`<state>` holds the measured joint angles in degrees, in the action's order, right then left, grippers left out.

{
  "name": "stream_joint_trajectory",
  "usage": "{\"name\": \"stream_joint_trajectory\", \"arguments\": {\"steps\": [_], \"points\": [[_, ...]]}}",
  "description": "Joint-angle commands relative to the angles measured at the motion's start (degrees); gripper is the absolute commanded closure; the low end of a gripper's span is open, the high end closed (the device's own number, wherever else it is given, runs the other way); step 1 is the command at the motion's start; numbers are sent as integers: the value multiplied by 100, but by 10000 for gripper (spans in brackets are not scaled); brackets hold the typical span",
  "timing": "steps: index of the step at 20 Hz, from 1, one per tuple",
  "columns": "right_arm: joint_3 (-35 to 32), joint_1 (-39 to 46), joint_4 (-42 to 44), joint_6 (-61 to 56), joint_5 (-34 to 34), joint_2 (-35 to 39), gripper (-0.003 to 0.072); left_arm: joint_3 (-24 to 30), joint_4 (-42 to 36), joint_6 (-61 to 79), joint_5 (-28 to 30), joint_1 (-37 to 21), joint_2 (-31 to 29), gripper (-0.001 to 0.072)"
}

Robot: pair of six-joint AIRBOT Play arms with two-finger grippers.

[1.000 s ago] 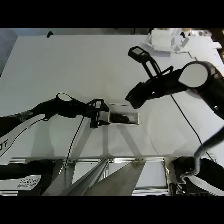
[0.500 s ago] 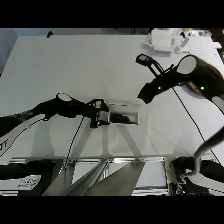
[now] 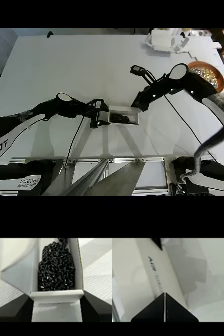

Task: Fold the box and place the chain.

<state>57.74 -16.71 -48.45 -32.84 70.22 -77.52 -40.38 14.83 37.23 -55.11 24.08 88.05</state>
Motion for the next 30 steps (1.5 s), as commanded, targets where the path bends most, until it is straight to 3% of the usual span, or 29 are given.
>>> {"name": "stream_joint_trajectory", "arguments": {"steps": [1,4,7,10,13,20,25,27,28,30], "points": [[-317,-219,201,826,-52,378,666,-2,0,-4,2,-4,2,691],[-741,-380,173,1233,-479,885,665,-2,-2,-4,0,-4,2,691],[-1049,-448,160,1392,-688,1123,502,-2,0,-4,2,-4,2,691],[-1091,-619,92,1399,-719,1128,487,-2,0,-2,2,-4,2,691],[-1091,-916,-168,1587,-992,1128,350,-2,0,-4,2,-4,2,691],[-1091,-1233,-588,1574,-1648,1128,356,-2,0,-4,2,-4,2,691],[-1091,-1233,-817,1488,-1644,1128,516,-2,0,-2,0,-4,2,691],[-1091,-1233,-835,1488,-1644,1128,540,-2,0,-4,2,-4,0,691],[-1091,-1233,-835,1488,-1639,1128,605,-2,0,-2,2,-4,2,691],[-1091,-1233,-835,1486,-1620,1128,631,-2,0,-2,2,-4,2,691]]}}
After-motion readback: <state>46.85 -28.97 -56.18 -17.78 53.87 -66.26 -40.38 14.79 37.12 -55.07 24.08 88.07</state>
